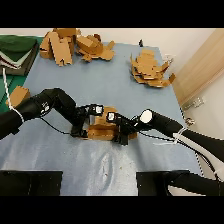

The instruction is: Fold the box.

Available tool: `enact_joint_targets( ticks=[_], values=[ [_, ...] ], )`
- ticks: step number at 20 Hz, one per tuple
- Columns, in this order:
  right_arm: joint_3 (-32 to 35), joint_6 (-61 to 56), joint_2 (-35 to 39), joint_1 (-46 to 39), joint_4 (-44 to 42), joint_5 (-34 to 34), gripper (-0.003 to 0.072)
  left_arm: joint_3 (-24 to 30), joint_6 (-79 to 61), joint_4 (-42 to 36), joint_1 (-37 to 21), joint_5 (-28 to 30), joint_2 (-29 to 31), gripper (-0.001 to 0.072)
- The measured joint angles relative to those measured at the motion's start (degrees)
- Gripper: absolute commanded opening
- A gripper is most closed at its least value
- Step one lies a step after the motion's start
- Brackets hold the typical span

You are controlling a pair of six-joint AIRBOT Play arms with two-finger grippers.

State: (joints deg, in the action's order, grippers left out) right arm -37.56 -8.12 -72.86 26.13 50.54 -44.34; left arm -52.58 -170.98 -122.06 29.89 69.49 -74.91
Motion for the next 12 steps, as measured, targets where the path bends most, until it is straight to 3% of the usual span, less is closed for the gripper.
enact_joint_targets(
  ticks=[6, 7, 8, 10, 11, 12],
  values=[
    [0.00, 0.00, 0.00, 0.00, -0.02, 0.02, 0.0585, 0.07, 0.00, -0.02, 1.99, -0.09, -0.46, 0.0685],
    [0.00, 0.00, 0.00, 0.00, 0.00, 0.02, 0.0586, 0.09, 0.09, 0.00, 2.08, -0.63, -0.52, 0.0520],
    [0.00, 0.00, 0.00, -0.02, -0.02, 0.02, 0.0586, 0.11, 0.61, 0.11, 2.27, -1.66, -0.61, 0.0415],
    [0.00, 0.00, 0.00, 0.00, -0.02, 0.02, 0.0586, 0.13, 1.38, 0.31, 2.43, -2.12, -0.68, 0.0406],
    [0.00, 0.00, 0.00, 0.00, -0.02, 0.02, 0.0586, 0.13, 1.66, 0.35, 2.47, -2.58, -0.70, 0.0299],
    [0.00, 0.00, 0.00, -0.02, -0.02, 0.04, 0.0586, 0.13, 1.92, 0.39, 2.54, -3.04, -0.72, 0.0284]
  ],
)
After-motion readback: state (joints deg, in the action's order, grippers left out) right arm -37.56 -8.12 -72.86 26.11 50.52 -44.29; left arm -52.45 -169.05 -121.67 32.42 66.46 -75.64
